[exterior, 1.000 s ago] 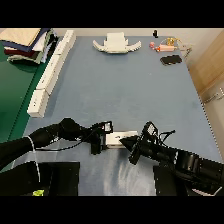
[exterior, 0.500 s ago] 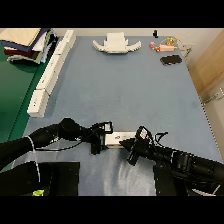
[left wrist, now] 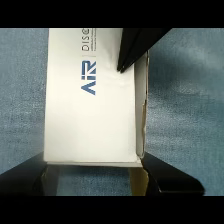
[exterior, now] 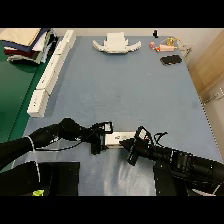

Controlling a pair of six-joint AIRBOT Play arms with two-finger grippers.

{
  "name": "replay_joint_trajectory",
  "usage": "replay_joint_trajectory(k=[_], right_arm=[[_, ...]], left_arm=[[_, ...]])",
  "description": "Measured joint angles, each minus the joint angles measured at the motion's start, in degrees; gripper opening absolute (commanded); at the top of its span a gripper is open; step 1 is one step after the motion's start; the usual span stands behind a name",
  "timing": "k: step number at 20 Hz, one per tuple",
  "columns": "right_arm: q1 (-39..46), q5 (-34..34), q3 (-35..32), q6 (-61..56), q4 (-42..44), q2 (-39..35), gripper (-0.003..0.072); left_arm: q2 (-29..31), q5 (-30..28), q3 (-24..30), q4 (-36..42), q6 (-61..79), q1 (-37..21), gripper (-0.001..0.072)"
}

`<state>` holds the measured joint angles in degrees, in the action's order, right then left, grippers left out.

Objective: Fold the box.

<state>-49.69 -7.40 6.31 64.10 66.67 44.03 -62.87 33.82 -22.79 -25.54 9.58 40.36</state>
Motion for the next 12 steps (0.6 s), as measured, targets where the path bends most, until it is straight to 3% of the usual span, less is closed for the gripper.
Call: replay_joint_trajectory(k=[6, 7, 8, 12], right_arm=[[-0.04, 1.33, 0.63, 0.00, 0.00, -1.49, 0.0008], [-0.07, 1.64, 0.83, 0.02, 0.00, -2.21, 0.0055], [-0.09, 2.38, 0.96, 0.02, 0.00, -2.95, 0.0170], [-0.09, 3.56, 1.22, 0.02, 0.02, -5.57, 0.0184]], left_arm=[[0.00, 0.04, 0.00, 0.15, -0.17, 0.00, 0.0444], [0.00, 0.04, 0.00, 0.17, -0.20, 0.00, 0.0445], [0.00, 0.04, 0.00, 0.17, -0.20, 0.00, 0.0445], [0.00, 0.04, 0.00, 0.17, -0.20, 0.00, 0.0445]])
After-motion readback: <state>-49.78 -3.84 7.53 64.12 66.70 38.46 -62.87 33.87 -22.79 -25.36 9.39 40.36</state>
